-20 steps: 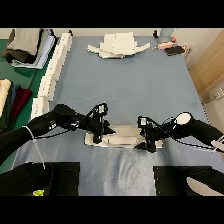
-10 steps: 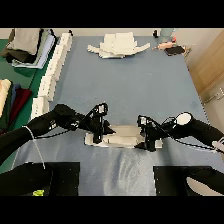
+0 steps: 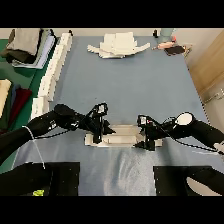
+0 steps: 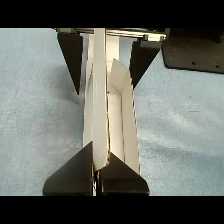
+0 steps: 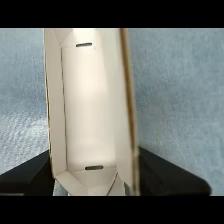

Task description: Fold the box.

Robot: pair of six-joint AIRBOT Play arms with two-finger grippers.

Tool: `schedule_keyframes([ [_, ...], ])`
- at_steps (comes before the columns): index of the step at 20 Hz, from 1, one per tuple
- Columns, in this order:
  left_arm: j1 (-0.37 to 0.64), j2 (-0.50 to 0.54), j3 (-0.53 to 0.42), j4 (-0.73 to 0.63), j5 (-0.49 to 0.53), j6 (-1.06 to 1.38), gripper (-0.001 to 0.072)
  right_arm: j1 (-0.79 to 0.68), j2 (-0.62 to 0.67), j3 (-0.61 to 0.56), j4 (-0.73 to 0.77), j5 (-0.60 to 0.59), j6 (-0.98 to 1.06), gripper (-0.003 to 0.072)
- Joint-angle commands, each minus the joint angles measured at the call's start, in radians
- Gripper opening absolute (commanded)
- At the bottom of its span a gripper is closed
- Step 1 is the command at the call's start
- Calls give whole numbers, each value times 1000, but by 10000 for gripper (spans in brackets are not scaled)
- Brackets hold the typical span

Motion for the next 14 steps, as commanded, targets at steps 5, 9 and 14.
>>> schedule_keyframes([
  [5,0,1,1,0,0,0,17,2,3,-35,-10,-1,-1,709],
  [9,1,1,1,0,0,0,17,1,3,-37,-6,-2,-1,709],
  [14,0,1,1,0,0,0,17,2,-5,-40,10,-5,-10,709],
])
